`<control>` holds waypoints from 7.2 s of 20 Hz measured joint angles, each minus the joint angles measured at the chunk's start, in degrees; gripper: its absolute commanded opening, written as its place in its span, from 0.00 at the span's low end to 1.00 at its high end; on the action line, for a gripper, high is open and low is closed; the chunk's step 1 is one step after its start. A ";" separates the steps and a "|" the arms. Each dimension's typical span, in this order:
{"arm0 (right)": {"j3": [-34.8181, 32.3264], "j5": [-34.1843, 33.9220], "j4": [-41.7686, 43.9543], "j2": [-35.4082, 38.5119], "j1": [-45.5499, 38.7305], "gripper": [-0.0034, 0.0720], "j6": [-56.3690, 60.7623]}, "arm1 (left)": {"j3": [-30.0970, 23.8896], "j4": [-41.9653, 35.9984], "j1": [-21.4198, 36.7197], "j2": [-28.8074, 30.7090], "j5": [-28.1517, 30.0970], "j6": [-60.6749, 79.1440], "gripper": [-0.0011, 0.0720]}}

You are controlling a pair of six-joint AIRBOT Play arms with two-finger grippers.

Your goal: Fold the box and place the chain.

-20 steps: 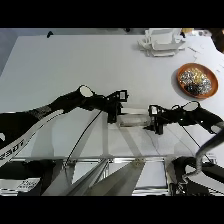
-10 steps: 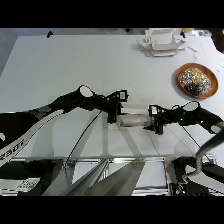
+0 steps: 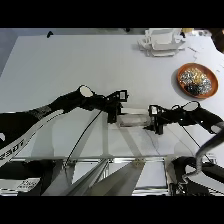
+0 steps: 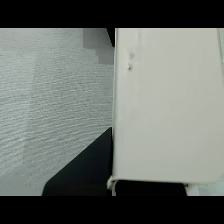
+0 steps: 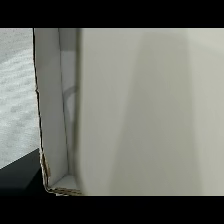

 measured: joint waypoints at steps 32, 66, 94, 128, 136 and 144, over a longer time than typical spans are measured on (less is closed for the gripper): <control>-0.02 0.00 0.02 0.00 0.00 0.59 0.02 | -0.26 21.00 -8.20 16.74 -0.70 -19.74 0.02; -0.02 -0.02 0.00 0.00 0.00 0.59 0.00 | -0.83 38.84 -5.95 12.87 -4.76 -25.05 0.33; -0.02 0.00 0.00 0.00 0.00 0.59 0.00 | -0.85 21.64 -8.17 5.53 3.02 -18.58 0.55; -0.02 0.00 0.00 0.00 0.00 0.59 0.00 | -4.48 23.52 5.03 4.28 -9.03 -95.97 0.03; -0.02 0.00 0.00 0.00 0.00 0.59 0.00 | -4.46 19.19 2.71 5.60 -7.82 -95.19 0.03; -0.02 0.00 0.02 0.00 0.00 0.59 0.00 | -4.44 17.11 0.96 8.50 -6.29 -94.14 0.23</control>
